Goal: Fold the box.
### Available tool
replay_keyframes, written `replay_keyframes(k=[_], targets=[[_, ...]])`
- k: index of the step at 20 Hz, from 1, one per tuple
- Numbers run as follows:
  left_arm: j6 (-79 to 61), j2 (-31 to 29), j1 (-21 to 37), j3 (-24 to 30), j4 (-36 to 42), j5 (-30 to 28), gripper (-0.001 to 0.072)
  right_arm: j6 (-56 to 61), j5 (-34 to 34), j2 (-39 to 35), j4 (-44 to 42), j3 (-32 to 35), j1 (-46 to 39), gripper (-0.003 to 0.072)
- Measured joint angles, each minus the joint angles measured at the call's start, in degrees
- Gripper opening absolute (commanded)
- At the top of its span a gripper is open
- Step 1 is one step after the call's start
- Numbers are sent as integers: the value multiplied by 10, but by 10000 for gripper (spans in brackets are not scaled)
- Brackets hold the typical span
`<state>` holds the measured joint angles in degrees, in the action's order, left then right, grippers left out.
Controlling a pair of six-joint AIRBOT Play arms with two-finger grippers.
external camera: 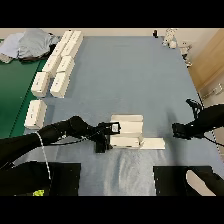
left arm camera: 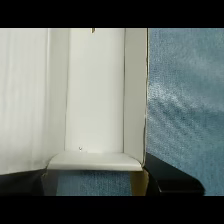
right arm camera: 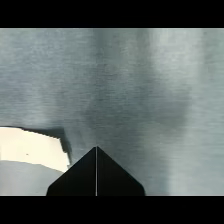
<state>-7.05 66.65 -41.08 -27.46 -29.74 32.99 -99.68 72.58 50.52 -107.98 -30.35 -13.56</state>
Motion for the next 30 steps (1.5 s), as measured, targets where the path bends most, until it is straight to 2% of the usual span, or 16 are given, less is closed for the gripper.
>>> replay_keyframes(k=[4, 10, 18, 25, 30], targets=[[0, 0, 0, 0, 0, 0, 419, -112, 47, 91, -135, 0, -102, 0], [0, 0, 0, 0, 0, 0, 420, -191, 77, 180, -190, 0, -144, 0], [0, 0, 0, 0, 0, 0, 419, -229, 46, 200, -197, 20, -150, 0], [-2, 0, 0, 0, -1, 0, 419, -220, 74, 201, -214, 47, -144, 0], [0, 0, 0, 0, 0, 0, 419, -207, 104, 201, -235, 52, -95, 0]])
